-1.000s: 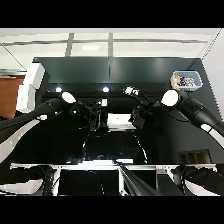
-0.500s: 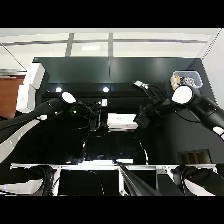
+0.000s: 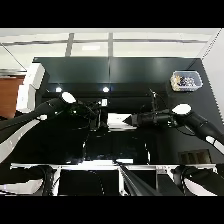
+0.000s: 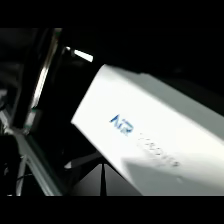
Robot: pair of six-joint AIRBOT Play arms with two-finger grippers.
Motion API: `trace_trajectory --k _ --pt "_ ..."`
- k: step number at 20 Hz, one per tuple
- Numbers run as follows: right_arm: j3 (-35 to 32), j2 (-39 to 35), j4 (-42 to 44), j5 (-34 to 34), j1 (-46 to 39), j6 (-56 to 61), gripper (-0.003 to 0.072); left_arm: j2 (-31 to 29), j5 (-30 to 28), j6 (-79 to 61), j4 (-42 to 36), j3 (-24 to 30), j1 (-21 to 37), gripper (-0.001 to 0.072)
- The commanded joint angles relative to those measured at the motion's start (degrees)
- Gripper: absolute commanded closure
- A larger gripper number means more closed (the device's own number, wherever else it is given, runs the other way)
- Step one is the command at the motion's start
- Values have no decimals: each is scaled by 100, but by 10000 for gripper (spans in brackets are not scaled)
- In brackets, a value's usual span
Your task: Fold the box and place the chain.
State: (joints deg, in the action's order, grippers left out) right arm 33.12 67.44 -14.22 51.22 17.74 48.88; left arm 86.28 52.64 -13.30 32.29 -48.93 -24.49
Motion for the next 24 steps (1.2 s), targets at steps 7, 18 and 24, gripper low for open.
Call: trace_trajectory --k 7,18,24 --pt "-87 181 -785 -538 -11 772 674 -2 4 0 -2 0 0 225" --pt "1906 -758 -3904 1714 -1029 1475 674 -17 11 4 -472 -24 7 48" --pt "1965 -1220 -4649 2055 -1867 1858 674 -682 452 468 83 -107 369 -11"
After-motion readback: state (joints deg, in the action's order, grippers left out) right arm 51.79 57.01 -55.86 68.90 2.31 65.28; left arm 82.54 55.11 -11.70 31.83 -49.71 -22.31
